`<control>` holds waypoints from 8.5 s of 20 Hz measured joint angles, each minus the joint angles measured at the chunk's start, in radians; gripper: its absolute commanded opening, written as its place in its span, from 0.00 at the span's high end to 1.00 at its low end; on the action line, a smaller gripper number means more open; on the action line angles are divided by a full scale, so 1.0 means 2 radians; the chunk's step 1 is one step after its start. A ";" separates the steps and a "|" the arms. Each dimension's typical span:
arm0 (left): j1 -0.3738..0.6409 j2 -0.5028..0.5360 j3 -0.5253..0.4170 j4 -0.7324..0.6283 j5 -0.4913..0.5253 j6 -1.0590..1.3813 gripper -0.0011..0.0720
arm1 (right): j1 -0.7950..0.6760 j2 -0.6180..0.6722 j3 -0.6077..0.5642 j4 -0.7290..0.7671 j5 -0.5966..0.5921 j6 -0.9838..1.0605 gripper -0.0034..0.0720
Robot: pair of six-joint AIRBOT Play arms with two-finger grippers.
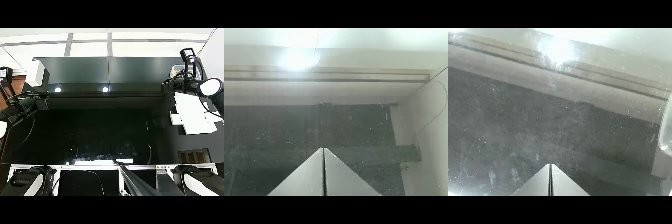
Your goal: Fold the box and place the chain.
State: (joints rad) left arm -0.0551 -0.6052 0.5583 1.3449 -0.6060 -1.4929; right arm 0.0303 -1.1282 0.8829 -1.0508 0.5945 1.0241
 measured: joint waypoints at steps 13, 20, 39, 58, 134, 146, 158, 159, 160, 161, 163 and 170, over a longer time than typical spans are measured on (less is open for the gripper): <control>0.000 0.000 0.000 0.000 0.000 0.000 0.95 | 0.000 0.000 0.000 0.002 -0.009 0.000 0.94; -0.001 -0.003 0.000 -0.001 0.051 0.000 0.95 | -0.001 0.000 0.000 0.062 0.031 0.001 0.00; -0.027 -0.167 0.035 -0.065 -0.071 -0.052 0.02 | -0.477 -0.216 0.216 -0.041 0.277 -0.023 0.00; -0.028 -0.179 0.054 -0.076 -0.085 -0.054 0.02 | -0.434 -0.113 0.104 0.094 0.380 -0.129 0.94; -0.172 -0.451 0.196 -0.365 -0.134 0.853 0.95 | -0.063 0.078 -0.075 0.075 0.286 -0.212 0.11; -0.179 -0.471 0.194 -0.347 -0.122 0.848 0.95 | 0.082 0.063 -0.164 0.095 0.156 -0.439 0.11; -0.179 -0.473 0.194 -0.337 -0.122 0.846 0.95 | 0.183 -0.016 -0.167 0.153 0.077 -0.518 0.11; -0.179 -0.473 0.194 -0.337 -0.122 0.846 0.95 | 0.185 -0.018 -0.167 0.154 0.068 -0.519 0.11; -0.179 -0.473 0.194 -0.337 -0.122 0.846 0.95 | 0.187 -0.019 -0.167 0.155 0.064 -0.521 0.11; -0.179 -0.473 0.194 -0.337 -0.122 0.846 0.95 | 0.188 -0.020 -0.167 0.155 0.059 -0.522 0.11; -0.179 -0.473 0.194 -0.336 -0.122 0.846 0.95 | 0.190 -0.021 -0.167 0.153 0.053 -0.522 0.11; -0.179 -0.473 0.195 -0.337 -0.122 0.846 0.95 | 0.188 -0.021 -0.163 0.147 0.071 -0.568 0.11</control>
State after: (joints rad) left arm -0.4129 -1.5520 0.9478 0.6712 -0.8501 0.2001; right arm 0.4057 -1.1706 0.5575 -0.7570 0.7372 -0.1127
